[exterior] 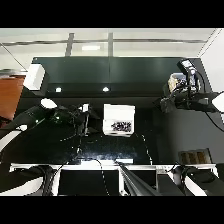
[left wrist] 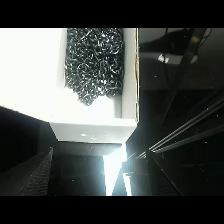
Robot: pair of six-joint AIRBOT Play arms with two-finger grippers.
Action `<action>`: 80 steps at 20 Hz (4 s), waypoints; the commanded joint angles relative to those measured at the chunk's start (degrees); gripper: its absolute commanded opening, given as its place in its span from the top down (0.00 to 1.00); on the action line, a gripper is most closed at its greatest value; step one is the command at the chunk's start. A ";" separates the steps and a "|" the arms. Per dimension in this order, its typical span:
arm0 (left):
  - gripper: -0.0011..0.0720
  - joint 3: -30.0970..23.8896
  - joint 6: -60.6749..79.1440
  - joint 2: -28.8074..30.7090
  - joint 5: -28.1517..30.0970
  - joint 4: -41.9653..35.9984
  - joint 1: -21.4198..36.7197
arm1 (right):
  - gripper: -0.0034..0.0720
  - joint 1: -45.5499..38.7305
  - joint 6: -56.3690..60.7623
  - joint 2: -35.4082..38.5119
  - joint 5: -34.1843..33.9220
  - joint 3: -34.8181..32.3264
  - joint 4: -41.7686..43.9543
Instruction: Fold the box and place the chain.
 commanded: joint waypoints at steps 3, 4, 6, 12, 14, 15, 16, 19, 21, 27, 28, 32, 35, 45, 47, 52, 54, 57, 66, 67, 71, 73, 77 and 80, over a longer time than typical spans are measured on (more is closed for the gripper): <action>0.04 0.04 -1.51 1.92 -1.51 0.02 -0.09 | 0.02 0.00 0.02 0.00 0.17 0.00 0.02; 0.04 0.04 -1.51 2.47 -1.53 0.02 -0.09 | 0.02 0.00 0.02 0.00 0.22 0.00 0.02; 0.04 0.04 -1.49 2.60 -1.62 0.04 -0.11 | 0.02 0.00 0.02 0.00 0.22 0.00 0.02; 0.04 0.04 -4.98 2.51 -0.68 -3.13 -1.49 | 0.02 0.00 0.02 0.00 0.22 0.00 0.04; 0.04 0.02 -6.14 2.49 0.90 -3.15 -2.23 | 0.02 0.00 0.02 0.00 0.22 0.00 0.02; 0.04 0.04 -6.25 2.14 1.11 -3.02 -2.34 | 0.02 0.00 0.02 0.00 0.20 0.00 0.02; 0.04 0.02 -6.25 1.60 1.14 -2.99 -2.34 | 0.02 0.00 0.02 0.00 0.24 0.00 0.04; 0.04 0.04 -6.25 0.59 1.40 -2.49 -2.25 | 0.02 0.00 0.02 0.00 0.35 0.00 0.07; 0.04 0.04 -6.23 0.57 1.66 -0.90 -2.21 | 0.02 0.00 0.02 0.00 0.46 0.00 0.04; 0.04 0.04 -2.84 -0.28 2.12 -1.57 -2.38 | 0.02 0.00 0.04 0.00 0.46 0.00 0.07; 0.04 0.04 -1.64 -0.52 2.12 -1.81 -2.38 | 0.02 0.00 0.04 0.00 0.46 0.00 0.07; 0.04 0.52 -1.27 -1.57 2.32 -1.70 -2.38 | 0.02 0.00 0.04 0.00 0.48 0.00 0.07; 0.04 1.53 -1.25 -2.51 2.32 -1.68 -2.38 | 0.02 0.00 0.04 0.00 0.48 0.00 0.07; 0.04 3.82 -1.97 -4.59 -0.92 2.78 -2.38 | 0.02 0.00 0.02 0.00 0.46 0.00 0.04; 0.04 3.82 -2.03 -4.59 0.09 2.08 -2.82 | 0.02 0.00 0.02 0.00 0.44 0.00 0.04; 0.04 3.98 -2.56 -4.61 3.19 1.29 -4.59 | 0.02 0.00 0.02 0.00 0.46 0.00 0.04; 0.04 4.11 -2.56 -4.61 4.13 1.29 -5.75 | 0.02 0.00 0.02 0.00 0.44 0.00 0.04; 0.04 4.68 -2.60 -5.09 4.52 1.03 -6.97 | 0.02 0.00 0.04 0.00 0.46 0.00 0.04; 0.04 4.92 -3.37 -5.31 4.94 1.70 -7.39 | 0.02 0.00 0.02 0.00 0.46 0.00 0.04; 0.04 4.92 -4.00 -5.31 4.96 1.77 -7.34 | 0.02 0.00 0.04 0.00 0.48 0.00 0.04; 0.04 4.90 -4.76 -5.31 4.96 2.03 -7.13 | 0.02 0.00 0.02 0.00 0.46 0.00 0.07; 0.04 4.81 -6.05 -5.31 4.90 2.23 -7.13 | 0.02 0.00 0.02 0.00 0.46 0.00 0.07; 0.04 4.79 -6.05 -5.31 4.81 2.64 -7.17 | 0.02 0.00 0.04 0.00 0.42 0.00 0.09; 0.04 4.79 -6.05 -5.31 4.87 2.86 -7.32 | 0.02 0.00 0.04 0.00 0.44 0.00 0.22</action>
